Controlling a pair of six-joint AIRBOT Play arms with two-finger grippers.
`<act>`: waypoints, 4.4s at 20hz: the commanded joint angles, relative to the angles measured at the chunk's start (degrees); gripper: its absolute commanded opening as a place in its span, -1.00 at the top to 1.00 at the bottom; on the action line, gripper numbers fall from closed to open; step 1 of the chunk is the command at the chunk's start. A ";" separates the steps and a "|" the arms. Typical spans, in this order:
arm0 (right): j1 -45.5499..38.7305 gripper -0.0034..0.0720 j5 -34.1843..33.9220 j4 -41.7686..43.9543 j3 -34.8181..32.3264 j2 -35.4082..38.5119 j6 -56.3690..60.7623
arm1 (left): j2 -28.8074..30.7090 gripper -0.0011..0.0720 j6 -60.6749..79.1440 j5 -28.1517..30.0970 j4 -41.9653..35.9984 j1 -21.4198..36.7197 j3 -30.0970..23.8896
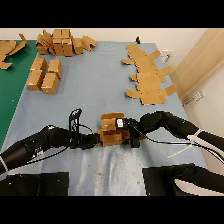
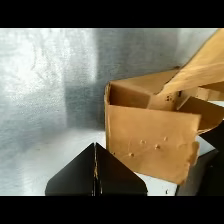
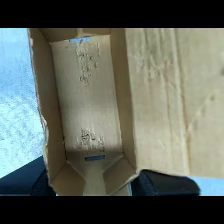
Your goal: Fold the box.
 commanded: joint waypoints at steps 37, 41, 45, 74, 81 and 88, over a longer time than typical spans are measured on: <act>-0.02 -0.65 0.00 0.04 0.00 0.00 0.02 | -2.08 0.00 -44.96 -14.36 32.83 -12.87 13.09; -0.02 -0.65 0.00 0.02 0.00 0.00 0.02 | -2.23 0.00 -44.85 -7.06 32.15 -13.31 13.07; -0.02 -0.65 0.00 0.04 0.00 0.00 0.02 | -5.07 -0.40 -41.70 -8.59 29.46 -13.33 13.07; -0.02 -0.65 0.00 0.04 0.00 0.00 0.00 | -14.14 -0.66 -32.81 -10.67 26.12 -13.33 18.21; -0.02 -0.65 -0.02 0.04 0.00 0.00 0.02 | -14.14 -0.65 -32.83 -8.61 27.06 -13.31 18.18; -0.02 -0.65 0.00 0.02 0.00 0.00 0.02 | -16.44 -0.65 -33.48 -15.96 27.19 -13.33 20.50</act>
